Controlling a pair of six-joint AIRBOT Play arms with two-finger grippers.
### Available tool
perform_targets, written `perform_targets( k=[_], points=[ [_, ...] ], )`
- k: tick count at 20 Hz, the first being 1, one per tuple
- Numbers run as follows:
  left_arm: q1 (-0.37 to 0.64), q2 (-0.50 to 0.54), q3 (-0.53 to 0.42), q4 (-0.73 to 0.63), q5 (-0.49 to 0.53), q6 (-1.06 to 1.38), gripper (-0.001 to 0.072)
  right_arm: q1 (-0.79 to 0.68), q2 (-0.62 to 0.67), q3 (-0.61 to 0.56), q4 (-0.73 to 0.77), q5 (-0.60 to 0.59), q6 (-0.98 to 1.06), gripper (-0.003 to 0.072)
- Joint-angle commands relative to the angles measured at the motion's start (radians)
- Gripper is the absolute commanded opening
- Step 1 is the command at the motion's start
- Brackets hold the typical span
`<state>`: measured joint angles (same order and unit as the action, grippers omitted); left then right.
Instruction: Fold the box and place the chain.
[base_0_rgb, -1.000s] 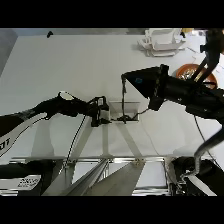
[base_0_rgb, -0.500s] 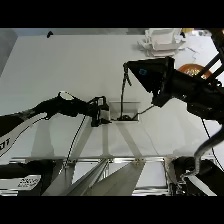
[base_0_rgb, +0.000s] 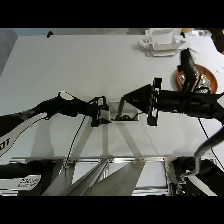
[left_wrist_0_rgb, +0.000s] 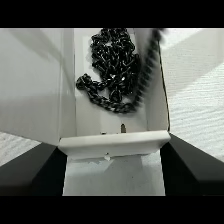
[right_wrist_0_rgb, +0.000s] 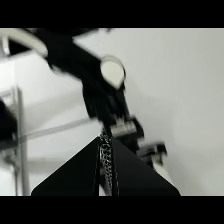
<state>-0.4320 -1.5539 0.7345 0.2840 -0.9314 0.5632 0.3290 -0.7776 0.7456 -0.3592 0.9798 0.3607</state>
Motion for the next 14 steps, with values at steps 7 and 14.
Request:
perform_targets(
  k=[7,14],
  points=[
    [0.000,0.000,0.000,0.000,0.000,0.000,0.0141,0.000,-0.161,-0.001,-0.266,0.027,0.167,0.0023],
    [0.000,0.000,0.000,0.000,0.000,0.000,0.0141,0.000,-0.319,-0.001,-0.276,0.069,0.270,0.0023]
  ],
)
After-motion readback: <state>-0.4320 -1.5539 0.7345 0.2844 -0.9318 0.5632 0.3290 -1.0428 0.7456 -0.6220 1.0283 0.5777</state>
